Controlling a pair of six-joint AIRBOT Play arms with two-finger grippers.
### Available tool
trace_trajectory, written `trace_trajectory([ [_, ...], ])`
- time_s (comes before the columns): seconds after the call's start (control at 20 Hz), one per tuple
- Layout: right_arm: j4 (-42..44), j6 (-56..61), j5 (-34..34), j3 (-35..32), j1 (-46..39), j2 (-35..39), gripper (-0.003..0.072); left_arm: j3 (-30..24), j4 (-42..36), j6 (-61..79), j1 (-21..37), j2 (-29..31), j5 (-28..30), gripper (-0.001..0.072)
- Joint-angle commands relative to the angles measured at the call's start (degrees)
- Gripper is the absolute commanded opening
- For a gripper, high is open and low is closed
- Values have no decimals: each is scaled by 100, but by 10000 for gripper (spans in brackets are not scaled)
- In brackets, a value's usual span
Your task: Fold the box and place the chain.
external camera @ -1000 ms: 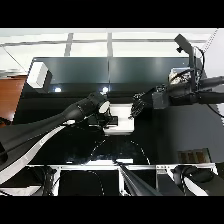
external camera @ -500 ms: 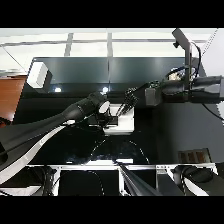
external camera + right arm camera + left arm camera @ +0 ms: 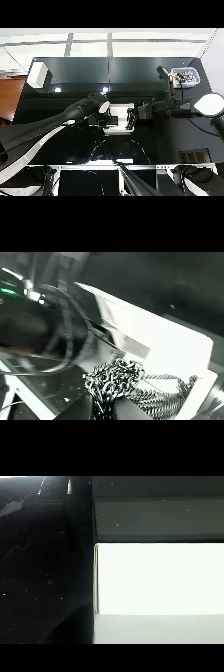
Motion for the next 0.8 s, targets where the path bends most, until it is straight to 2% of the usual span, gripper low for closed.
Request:
trace_trajectory([
  [0.0,50,17,-326,-452,46,-7,13,0,2,2,2,0,-2,24],
  [0.25,52,267,-984,-476,507,-271,13,0,2,0,2,0,4,24],
  [0.4,46,387,-1093,-476,612,-634,17,0,2,0,2,0,4,24],
  [0.45,35,387,-1082,-479,612,-726,94,0,2,0,2,0,7,24],
  [0.5,-15,378,-1078,-479,610,-778,231,0,2,0,2,0,9,24],
  [0.55,-142,378,-1062,-474,608,-780,269,0,2,0,2,0,9,24],
  [0.65,-507,378,-649,-345,466,-763,269,0,2,0,2,0,7,24],
  [0.75,-1156,382,181,33,28,-643,268,0,2,0,2,0,2,24],
])
